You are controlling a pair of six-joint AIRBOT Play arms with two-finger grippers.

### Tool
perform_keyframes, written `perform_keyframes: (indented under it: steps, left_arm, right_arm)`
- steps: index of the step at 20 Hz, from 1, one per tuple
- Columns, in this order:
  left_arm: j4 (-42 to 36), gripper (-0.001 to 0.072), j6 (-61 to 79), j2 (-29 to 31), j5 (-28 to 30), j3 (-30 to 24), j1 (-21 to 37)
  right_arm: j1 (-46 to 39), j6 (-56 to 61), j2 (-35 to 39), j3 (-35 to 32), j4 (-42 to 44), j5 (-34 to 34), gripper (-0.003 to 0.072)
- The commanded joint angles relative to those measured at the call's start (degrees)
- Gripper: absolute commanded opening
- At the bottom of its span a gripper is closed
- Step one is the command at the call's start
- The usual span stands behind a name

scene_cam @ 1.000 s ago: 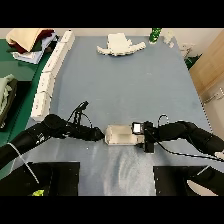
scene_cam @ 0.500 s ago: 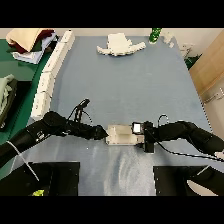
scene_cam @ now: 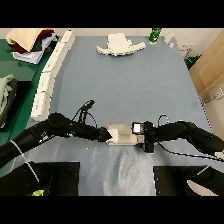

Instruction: Fold the box.

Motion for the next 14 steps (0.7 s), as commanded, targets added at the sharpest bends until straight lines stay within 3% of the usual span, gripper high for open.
perform_keyframes:
  steps: [1, 6, 14]
  left_arm:
    - [2.86, 0.0492, -2.27, -1.38, 5.73, 2.1, -4.72]
    - [28.24, 0.049, -32.92, -2.54, 7.3, 6.73, -8.35]
    - [49.7, 0.0482, -62.79, -14.14, -0.09, 19.98, -20.22]
  right_arm:
    - [-0.02, 0.0, 0.0, 0.04, 0.02, 0.02, 0.0512]
    - [-0.02, 0.0, 0.0, 0.04, 0.02, 0.02, 0.0512]
    - [-0.02, 0.0, 0.0, 0.04, 0.02, 0.02, 0.0512]
